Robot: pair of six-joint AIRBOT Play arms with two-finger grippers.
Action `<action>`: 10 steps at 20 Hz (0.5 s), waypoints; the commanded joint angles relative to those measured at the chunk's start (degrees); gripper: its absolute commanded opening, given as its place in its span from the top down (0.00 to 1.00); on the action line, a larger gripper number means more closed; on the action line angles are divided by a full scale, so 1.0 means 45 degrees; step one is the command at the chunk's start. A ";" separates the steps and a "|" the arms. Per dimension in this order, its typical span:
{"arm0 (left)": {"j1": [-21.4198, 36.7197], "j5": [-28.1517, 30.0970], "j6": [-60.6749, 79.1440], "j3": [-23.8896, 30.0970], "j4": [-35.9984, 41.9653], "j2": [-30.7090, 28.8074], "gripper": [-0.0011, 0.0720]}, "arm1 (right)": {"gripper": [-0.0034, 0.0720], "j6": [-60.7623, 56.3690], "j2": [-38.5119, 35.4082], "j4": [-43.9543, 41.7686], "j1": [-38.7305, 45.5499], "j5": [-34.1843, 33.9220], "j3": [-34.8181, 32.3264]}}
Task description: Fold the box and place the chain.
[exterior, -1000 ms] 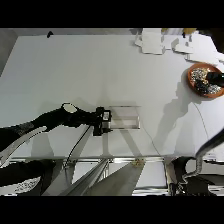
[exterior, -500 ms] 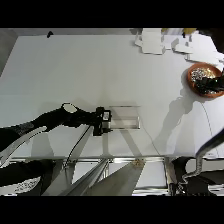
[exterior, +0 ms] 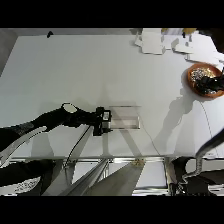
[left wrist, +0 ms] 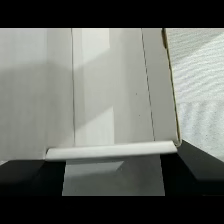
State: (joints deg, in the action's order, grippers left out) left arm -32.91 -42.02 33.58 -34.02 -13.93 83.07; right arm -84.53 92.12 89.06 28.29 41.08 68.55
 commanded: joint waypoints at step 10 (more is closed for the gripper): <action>-0.0010 0.0000 0.0000 0.0000 -0.0005 -0.0010 0.70 | 0.91 0.0155 0.0063 -0.0175 0.0010 0.0165 0.0000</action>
